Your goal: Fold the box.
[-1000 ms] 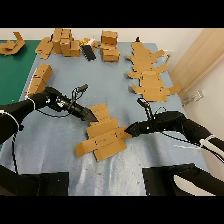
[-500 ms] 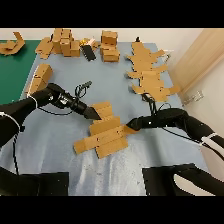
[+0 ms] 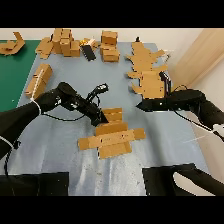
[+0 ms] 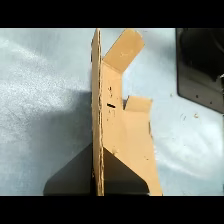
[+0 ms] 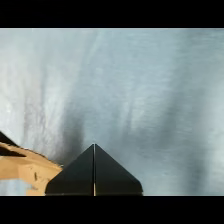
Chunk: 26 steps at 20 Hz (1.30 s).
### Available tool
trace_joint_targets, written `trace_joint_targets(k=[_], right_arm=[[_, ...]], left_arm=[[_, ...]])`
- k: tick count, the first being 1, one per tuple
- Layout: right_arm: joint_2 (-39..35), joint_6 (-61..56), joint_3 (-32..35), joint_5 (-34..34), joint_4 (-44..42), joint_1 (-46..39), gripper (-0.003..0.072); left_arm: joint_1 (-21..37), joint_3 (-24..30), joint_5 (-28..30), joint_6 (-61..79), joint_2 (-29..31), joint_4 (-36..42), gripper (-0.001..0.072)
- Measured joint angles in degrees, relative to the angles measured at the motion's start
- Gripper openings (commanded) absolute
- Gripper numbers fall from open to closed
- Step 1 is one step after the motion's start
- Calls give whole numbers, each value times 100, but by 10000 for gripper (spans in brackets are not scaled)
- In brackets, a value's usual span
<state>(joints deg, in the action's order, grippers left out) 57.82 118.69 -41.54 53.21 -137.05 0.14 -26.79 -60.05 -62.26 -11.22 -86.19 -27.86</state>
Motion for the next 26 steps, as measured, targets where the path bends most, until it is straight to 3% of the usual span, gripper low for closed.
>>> trace_joint_targets(k=[7,17,26], right_arm=[[2,-173,-70,-85,-44,356,5],[4,-225,-59,-437,-31,501,5],[4,-221,-59,-472,-28,527,5]], left_arm=[[-114,216,442,824,195,234,12],[-557,949,1189,1241,671,195,12],[-730,1139,1478,1346,857,109,12]])
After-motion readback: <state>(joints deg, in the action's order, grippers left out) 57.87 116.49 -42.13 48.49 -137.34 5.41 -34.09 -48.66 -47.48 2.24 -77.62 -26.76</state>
